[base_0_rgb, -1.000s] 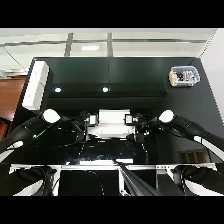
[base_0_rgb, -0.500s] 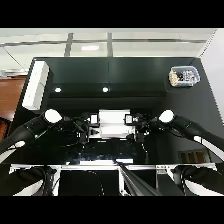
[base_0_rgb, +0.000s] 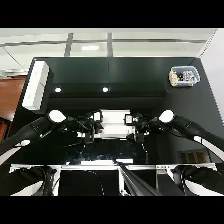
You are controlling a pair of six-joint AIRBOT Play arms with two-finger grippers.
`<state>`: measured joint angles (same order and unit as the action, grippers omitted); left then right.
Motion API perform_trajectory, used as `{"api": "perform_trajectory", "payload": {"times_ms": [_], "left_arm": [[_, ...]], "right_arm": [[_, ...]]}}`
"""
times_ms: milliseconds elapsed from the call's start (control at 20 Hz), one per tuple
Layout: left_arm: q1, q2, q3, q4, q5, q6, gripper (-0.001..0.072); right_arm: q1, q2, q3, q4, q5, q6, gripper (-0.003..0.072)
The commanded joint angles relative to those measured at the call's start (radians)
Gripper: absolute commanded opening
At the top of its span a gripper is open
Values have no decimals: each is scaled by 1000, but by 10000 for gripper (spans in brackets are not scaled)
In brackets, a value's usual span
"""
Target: Fold the box and place the chain.
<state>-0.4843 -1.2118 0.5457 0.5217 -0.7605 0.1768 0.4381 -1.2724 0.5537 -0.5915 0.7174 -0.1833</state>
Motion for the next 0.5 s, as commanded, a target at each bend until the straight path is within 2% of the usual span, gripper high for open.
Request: {"api": "perform_trajectory", "payload": {"times_ms": [0,50,100,150,200,300,350,400,450], "left_arm": [[-3,-6,0,-7,2,-2,105],[-3,-6,-1,-9,2,-2,247],[-3,-6,0,-11,1,-3,447],[-2,-6,0,-3,0,-5,391],[-1,-6,1,9,0,-5,226],[-2,-6,0,13,-6,-23,374],[2,-3,1,21,-7,-60,364],[10,2,5,45,-13,-115,178],[27,13,20,123,-55,-204,22]], "right_arm": [[0,0,0,0,0,0,192],[0,0,0,0,0,0,193],[0,0,0,0,0,0,193],[0,0,0,0,0,0,193],[0,0,0,0,0,0,192],[0,0,0,0,0,0,192],[0,0,0,0,0,0,193],[0,0,0,0,0,0,192],[0,0,0,0,0,0,192]]}}
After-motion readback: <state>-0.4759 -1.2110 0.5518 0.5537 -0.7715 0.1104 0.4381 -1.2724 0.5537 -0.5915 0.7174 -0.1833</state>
